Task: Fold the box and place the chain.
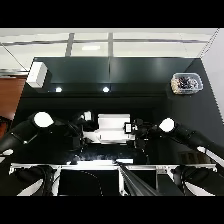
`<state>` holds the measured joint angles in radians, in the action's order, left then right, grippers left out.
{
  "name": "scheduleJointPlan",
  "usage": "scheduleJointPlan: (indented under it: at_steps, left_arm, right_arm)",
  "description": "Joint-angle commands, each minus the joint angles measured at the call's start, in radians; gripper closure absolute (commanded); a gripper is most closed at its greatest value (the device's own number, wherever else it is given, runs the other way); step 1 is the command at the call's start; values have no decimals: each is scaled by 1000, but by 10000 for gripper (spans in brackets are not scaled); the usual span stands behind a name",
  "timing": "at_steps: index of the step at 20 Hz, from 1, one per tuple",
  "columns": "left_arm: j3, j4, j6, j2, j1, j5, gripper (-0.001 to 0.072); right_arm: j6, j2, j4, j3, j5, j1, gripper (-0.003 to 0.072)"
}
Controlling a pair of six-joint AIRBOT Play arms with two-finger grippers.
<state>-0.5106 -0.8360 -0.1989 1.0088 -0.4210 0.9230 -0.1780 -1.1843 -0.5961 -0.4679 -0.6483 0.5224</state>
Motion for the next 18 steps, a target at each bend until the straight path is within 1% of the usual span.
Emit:
scheduleJointPlan:
  at_steps: [1,3,4,5,6,9,14,16,18]
  left_arm:
    - [2,0,92,47,-95,-79,36]
    - [2,0,92,60,-137,-89,38]
    - [2,-1,92,61,-149,-93,133]
    - [2,-1,92,61,-153,-100,270]
    - [2,-1,92,61,-152,-107,313]
    - [2,-14,91,61,-151,-130,314]
    - [2,-20,91,61,-151,-135,318]
    - [2,-20,92,61,-151,-138,431]
    - [2,-20,92,61,-151,-138,436]
  right_arm:
    - [0,0,0,0,-1,1,494]
    - [0,0,0,0,-1,1,494]
    - [0,0,0,0,-1,1,494]
    - [0,0,0,0,-1,1,494]
    - [0,0,0,0,-1,1,494]
    - [0,0,0,0,-1,1,494]
    - [0,0,0,0,-1,1,494]
    - [0,0,0,0,-1,1,494]
    - [0,0,0,0,-1,1,494]
